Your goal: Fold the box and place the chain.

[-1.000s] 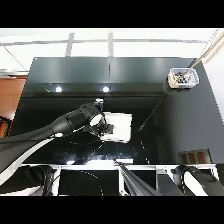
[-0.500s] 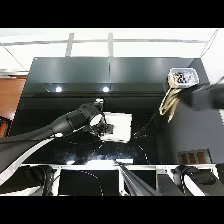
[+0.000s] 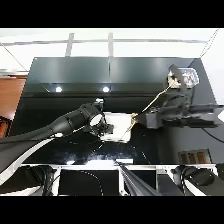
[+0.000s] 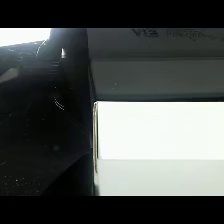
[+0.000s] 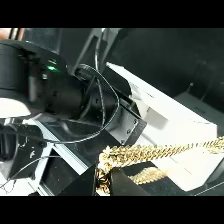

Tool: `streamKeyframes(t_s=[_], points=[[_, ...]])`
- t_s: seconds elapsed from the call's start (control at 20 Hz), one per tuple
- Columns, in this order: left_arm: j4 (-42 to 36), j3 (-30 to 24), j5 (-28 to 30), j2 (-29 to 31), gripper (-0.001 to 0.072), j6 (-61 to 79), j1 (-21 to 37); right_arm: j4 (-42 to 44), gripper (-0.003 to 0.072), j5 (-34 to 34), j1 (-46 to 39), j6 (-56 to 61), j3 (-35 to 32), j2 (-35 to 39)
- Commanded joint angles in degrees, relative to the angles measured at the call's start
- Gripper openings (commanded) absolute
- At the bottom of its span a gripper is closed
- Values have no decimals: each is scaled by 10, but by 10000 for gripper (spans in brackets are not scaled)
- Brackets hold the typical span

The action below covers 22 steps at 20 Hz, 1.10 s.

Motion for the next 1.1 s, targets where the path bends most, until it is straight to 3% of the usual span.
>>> streamKeyframes(t_s=[0.0, 0.15, 0.35, 0.5, 0.7, 0.9, 1.05], points=[[0, 0, 7, 0, 30, 0, 0, 7, 13, -66, 42, 12, -16, -37], [0, 0, 6, 0, 30, 0, 0, 12, 13, -96, 55, 12, -16, -49], [0, 0, 6, 0, 30, 0, 0, 26, 13, -72, 54, 12, -14, -49], [0, 0, 6, 0, 30, 0, 0, 38, 13, -36, 47, 9, 23, -48], [0, 0, 6, 0, 30, 0, 0, 41, 13, -35, 36, 10, 57, -49], [0, 0, 6, 0, 30, 0, 0, -54, 13, -20, 50, 46, 21, -59], [0, 0, 6, 0, 30, 0, 0, -47, 13, -59, 73, 45, -33, -82]])
